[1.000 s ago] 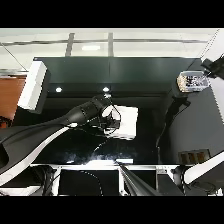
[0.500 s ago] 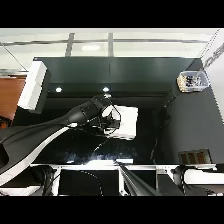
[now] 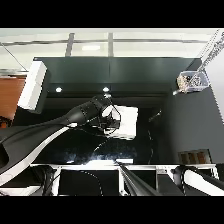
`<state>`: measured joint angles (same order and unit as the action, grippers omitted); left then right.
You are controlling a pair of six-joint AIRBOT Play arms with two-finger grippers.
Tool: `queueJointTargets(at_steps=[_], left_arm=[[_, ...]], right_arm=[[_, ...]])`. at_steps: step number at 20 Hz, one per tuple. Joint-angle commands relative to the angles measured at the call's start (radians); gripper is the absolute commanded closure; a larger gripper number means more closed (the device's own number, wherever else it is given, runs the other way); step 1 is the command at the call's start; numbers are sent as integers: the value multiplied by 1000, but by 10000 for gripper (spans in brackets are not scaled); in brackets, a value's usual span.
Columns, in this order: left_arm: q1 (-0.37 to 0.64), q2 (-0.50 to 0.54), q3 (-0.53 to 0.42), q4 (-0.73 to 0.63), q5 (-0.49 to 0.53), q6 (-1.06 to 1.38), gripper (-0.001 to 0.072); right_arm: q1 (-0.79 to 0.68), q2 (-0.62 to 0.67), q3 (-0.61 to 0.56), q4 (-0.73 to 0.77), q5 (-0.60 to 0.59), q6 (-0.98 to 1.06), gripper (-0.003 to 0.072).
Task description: Fold the box and place the chain.
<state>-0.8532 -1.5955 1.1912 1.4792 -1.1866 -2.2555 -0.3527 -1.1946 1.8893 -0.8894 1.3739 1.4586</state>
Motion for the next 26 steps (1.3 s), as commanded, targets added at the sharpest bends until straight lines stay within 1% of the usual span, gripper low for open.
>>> queueJointTargets(at_steps=[1,3,5,8,12,18,26], left_arm=[[1,0,0,0,3,0,684],[1,0,0,0,2,0,684],[1,0,0,0,2,0,684],[1,0,0,0,1,0,684],[1,0,0,0,-1,0,684],[1,0,0,0,0,0,684],[1,0,0,0,0,0,684]], right_arm=[[68,111,-111,48,48,-37,682],[141,165,-192,47,67,-61,682],[207,200,-241,47,103,-71,683],[298,216,-259,48,134,-76,683],[373,220,-259,50,156,-84,682],[430,220,-258,89,149,-95,683],[433,221,-254,198,135,-111,683]])
